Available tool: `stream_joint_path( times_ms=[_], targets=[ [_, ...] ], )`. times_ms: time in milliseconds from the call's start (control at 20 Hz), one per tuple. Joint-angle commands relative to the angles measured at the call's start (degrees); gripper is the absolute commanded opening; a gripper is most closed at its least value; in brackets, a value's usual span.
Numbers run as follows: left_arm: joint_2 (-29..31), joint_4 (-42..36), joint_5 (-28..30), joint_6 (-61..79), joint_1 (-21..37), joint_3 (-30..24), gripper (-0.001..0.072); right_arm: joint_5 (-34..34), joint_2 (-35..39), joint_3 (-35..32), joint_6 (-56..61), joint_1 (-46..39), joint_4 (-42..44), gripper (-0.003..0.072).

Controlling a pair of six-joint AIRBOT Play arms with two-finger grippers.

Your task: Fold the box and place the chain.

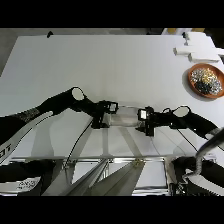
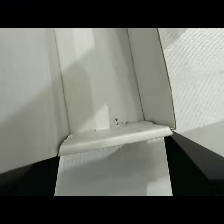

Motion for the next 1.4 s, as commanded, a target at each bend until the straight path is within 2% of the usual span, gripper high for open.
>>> stream_joint_path(
  times_ms=[0,200,450,600,850,1100,1350],
  targets=[
    [0.0,0.6,-2.4,-0.1,-0.1,-0.1,0.0698,-0.2,0.0,0.0,0.2,0.0,0.1,0.0252],
    [0.0,-0.7,-1.8,-1.5,0.1,-0.8,0.0698,-0.2,0.0,0.0,0.2,0.0,0.1,0.0252],
    [1.9,-6.5,6.9,-1.6,0.1,-6.7,0.0699,-0.2,0.0,0.0,0.2,0.0,0.1,0.0252],
    [4.3,-8.6,9.0,-1.1,0.4,-9.2,0.0699,-0.2,0.0,0.0,0.2,0.0,0.1,0.0252],
    [4.2,-10.9,9.2,-0.9,0.4,-9.4,0.0699,-0.2,0.0,0.0,0.2,0.0,0.1,0.0252],
    [4.2,-14.0,9.5,5.0,-0.5,-9.4,0.0698,-0.2,0.0,0.0,0.2,0.0,0.1,0.0252],
    [2.7,-14.0,9.4,5.0,-0.5,-9.4,0.0697,-0.2,0.0,0.0,0.2,0.0,0.1,0.0252]
  ],
)
